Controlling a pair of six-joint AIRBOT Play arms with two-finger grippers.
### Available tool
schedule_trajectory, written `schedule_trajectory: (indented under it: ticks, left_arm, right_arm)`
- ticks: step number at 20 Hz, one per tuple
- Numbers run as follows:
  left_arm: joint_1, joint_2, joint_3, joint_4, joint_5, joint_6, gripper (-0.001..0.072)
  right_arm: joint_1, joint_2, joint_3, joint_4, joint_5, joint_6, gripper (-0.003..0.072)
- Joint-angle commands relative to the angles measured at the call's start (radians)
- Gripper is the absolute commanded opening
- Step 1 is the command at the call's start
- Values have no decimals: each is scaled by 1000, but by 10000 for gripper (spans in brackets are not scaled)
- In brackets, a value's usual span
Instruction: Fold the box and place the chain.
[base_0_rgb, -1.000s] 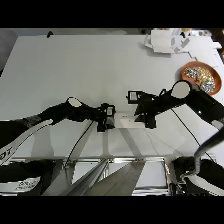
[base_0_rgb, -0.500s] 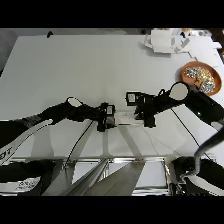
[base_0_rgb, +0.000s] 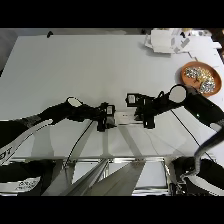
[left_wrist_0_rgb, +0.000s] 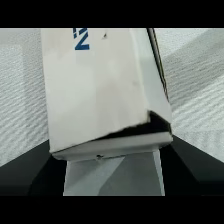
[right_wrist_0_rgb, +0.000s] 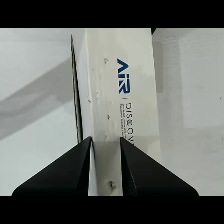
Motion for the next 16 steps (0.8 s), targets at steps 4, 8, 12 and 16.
schedule_trajectory:
  ticks: [4,8,12,16]
  left_arm:
    - [0,1,0,1,-2,0,108]
    - [0,1,0,2,-2,0,108]
    - [0,1,0,2,-2,0,108]
    - [0,1,0,2,-2,0,108]
  right_arm:
    - [0,0,-5,21,-37,27,138]
    - [0,0,-5,21,-45,53,113]
    - [0,0,-7,20,-31,52,207]
    - [0,0,-34,20,-32,52,288]
